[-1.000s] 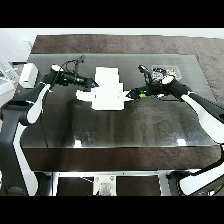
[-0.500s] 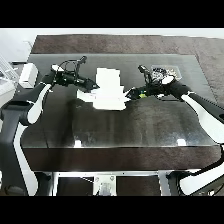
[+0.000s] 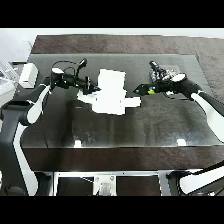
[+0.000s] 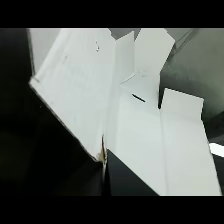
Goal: Fold the box and place the chain.
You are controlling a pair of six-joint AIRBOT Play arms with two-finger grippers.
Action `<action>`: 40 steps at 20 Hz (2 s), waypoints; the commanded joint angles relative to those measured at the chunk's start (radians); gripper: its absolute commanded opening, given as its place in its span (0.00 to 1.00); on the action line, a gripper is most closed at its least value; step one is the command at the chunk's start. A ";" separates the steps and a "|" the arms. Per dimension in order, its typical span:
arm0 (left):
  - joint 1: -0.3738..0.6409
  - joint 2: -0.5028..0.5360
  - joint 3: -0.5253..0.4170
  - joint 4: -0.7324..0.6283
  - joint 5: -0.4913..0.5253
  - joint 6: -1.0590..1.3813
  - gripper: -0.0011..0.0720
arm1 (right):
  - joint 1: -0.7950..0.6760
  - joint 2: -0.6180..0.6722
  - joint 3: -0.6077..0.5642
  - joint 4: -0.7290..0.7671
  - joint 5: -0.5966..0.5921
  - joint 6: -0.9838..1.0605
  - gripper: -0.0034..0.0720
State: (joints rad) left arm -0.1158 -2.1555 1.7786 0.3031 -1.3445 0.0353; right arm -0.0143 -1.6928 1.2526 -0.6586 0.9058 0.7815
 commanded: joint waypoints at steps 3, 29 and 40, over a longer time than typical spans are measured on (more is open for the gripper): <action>0.001 0.001 -0.067 -0.123 -0.006 0.237 0.03 | -0.051 0.012 0.000 0.022 0.003 0.000 0.32; 0.000 0.090 -0.278 -0.109 0.166 0.549 0.03 | -0.037 0.000 -0.011 0.020 -0.001 -0.001 0.31; 0.000 0.077 -0.278 -0.090 0.167 0.570 0.04 | -0.037 0.000 -0.011 0.019 -0.001 -0.008 0.31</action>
State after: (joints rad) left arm -0.1154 -2.0762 1.5009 0.2008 -1.1851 0.5972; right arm -0.0517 -1.6917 1.2419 -0.6395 0.9043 0.7746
